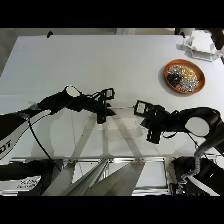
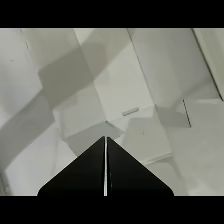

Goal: Fold the box and place the chain.

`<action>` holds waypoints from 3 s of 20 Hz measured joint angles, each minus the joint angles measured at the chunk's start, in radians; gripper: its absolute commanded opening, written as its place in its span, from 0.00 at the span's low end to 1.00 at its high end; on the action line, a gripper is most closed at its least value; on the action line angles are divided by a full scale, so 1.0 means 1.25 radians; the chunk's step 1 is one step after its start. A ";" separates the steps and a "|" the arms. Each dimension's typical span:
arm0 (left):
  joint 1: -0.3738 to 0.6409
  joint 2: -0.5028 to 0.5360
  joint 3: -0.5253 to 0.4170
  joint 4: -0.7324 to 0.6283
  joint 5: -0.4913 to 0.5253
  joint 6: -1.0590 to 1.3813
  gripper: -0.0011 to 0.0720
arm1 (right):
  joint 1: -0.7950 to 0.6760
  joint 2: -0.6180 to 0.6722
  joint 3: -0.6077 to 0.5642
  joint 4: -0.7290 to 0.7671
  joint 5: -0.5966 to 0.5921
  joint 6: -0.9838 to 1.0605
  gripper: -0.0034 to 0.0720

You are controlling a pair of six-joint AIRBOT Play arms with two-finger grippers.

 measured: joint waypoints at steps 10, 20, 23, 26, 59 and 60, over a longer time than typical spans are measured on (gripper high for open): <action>0.000 0.000 0.000 0.000 -0.004 0.000 0.03 | 0.120 0.050 -0.144 -0.125 -0.122 0.026 0.99; 0.000 0.000 0.000 0.000 -0.008 0.000 0.03 | 0.125 0.029 -0.286 -0.023 -0.378 -0.197 0.98; 0.000 0.000 0.000 0.000 -0.009 0.000 0.03 | 0.125 0.004 -0.300 -0.005 -0.422 -0.216 0.98; 0.000 0.000 0.000 0.000 -0.009 0.000 0.03 | 0.124 -0.007 -0.305 0.002 -0.464 -0.224 0.98; 0.000 0.000 0.000 0.000 -0.009 0.000 0.03 | -0.096 0.050 -0.341 0.167 -0.384 -0.519 0.97; 0.000 0.000 0.000 0.000 -0.009 0.000 0.03 | -0.100 0.053 -0.342 0.167 -0.384 -0.519 0.97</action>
